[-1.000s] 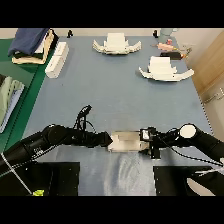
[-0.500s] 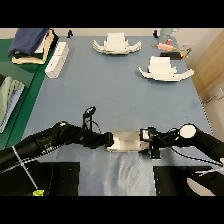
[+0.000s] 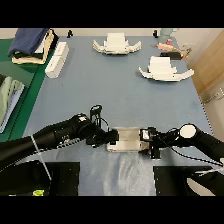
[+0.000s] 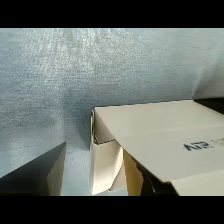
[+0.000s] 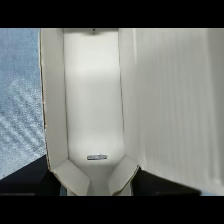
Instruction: Fold the box.
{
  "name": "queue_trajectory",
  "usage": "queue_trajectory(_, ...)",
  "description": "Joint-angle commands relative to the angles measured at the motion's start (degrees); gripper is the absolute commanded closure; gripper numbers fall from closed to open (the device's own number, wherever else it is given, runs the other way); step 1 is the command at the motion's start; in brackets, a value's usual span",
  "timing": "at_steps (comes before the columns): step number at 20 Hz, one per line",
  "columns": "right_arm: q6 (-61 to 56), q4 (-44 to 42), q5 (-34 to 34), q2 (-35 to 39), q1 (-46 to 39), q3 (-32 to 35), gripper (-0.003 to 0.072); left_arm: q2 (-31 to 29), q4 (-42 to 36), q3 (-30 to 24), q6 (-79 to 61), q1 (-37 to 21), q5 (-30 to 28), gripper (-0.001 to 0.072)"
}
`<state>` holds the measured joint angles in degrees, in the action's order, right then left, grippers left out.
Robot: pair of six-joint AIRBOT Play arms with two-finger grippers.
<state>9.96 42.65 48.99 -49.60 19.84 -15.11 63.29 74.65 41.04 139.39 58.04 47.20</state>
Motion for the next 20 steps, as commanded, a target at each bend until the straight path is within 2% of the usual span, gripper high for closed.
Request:
queue_trajectory(1,-0.02,0.00,0.02,0.04,0.04,-0.04,0.0174,3.28,2.62,3.17,1.86,1.68,3.74,0.0189)
queue_trajectory(4,-0.02,0.00,0.02,0.02,0.04,-0.04,0.0174,3.74,2.34,3.69,3.19,2.71,3.87,0.0189)
queue_trajectory(7,-0.02,0.00,0.02,0.02,0.04,-0.04,0.0174,3.74,-1.22,5.11,3.15,2.71,3.76,0.0186)
queue_trajectory(12,-0.02,0.00,0.02,0.02,0.04,-0.04,0.0174,3.74,-1.53,7.72,3.17,2.71,4.57,0.0187)
queue_trajectory(20,-0.02,0.00,0.02,0.02,0.04,-0.04,0.0174,3.74,-3.32,8.52,5.38,2.71,6.93,0.0188)
